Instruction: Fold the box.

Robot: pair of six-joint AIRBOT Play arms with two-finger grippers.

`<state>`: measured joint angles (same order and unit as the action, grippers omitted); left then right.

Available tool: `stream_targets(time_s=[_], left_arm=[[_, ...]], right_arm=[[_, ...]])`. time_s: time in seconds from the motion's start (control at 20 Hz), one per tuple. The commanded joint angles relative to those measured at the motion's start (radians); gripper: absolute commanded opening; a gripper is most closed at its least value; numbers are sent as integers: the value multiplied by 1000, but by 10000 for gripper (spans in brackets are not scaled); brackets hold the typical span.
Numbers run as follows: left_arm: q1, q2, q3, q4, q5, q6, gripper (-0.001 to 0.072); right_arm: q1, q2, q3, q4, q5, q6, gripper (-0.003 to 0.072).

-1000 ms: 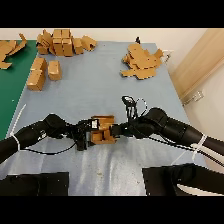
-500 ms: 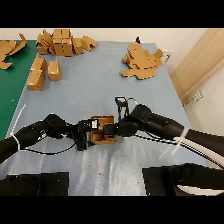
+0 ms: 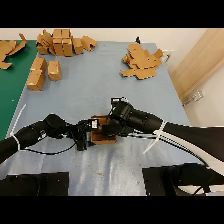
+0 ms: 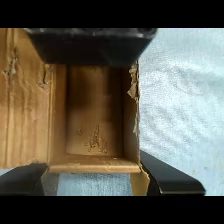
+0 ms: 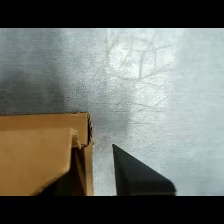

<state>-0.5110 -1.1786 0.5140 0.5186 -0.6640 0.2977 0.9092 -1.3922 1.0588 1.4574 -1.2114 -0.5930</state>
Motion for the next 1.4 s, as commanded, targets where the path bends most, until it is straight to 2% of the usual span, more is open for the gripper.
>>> stream_targets(time_s=[0.0, 0.15, 0.2, 0.3, 0.35, 0.4, 0.45, 0.5, 0.7, 0.95, 1.0, 1.05, 1.1, 1.15, 1.25, 1.35], left_arm=[[0, 0, 0, 1, 0, 1, 522], [0, 0, 0, 1, 0, 1, 521], [0, 0, 0, 1, 0, 1, 522], [0, 0, 0, 1, 0, 1, 521], [0, 0, 0, 1, 0, 1, 521], [0, 0, 0, 1, 0, 1, 521], [0, 0, 0, 1, 0, 1, 521], [0, 0, 0, 1, 0, 1, 521], [0, 0, 0, 1, 0, 1, 521], [0, 0, 0, 1, 0, 1, 521], [0, 0, 0, 1, 0, 1, 521], [0, 0, 0, 1, 0, 1, 521], [0, 0, 0, 1, 0, 1, 521], [0, 0, 0, 1, 0, 1, 522], [0, 0, 0, 1, 0, 1, 522], [0, 0, 0, 1, 0, 1, 522]], right_arm=[[3, -15, 14, -8, -27, 24, 168], [3, -17, 14, 10, -27, 24, 28], [3, -17, 14, 12, -27, 24, 5], [3, -17, 14, 24, -27, 24, 5], [3, -17, 14, 26, -27, 18, 34], [3, -15, 14, 28, -27, 16, 222], [3, -13, 17, 27, -31, 11, 372], [3, -10, 24, 28, -48, 6, 419], [3, 40, 50, 27, -123, 7, 419], [2, 163, 50, 20, -119, 106, 418], [0, 186, 49, 12, -118, 137, 402], [-9, 206, 49, 12, -114, 149, 239], [-29, 222, 49, 14, -113, 149, 35], [-56, 231, 47, 34, -114, 147, 3], [-158, 232, 27, 106, -91, 40, 2], [-309, 232, -34, 277, 50, -181, 1]])
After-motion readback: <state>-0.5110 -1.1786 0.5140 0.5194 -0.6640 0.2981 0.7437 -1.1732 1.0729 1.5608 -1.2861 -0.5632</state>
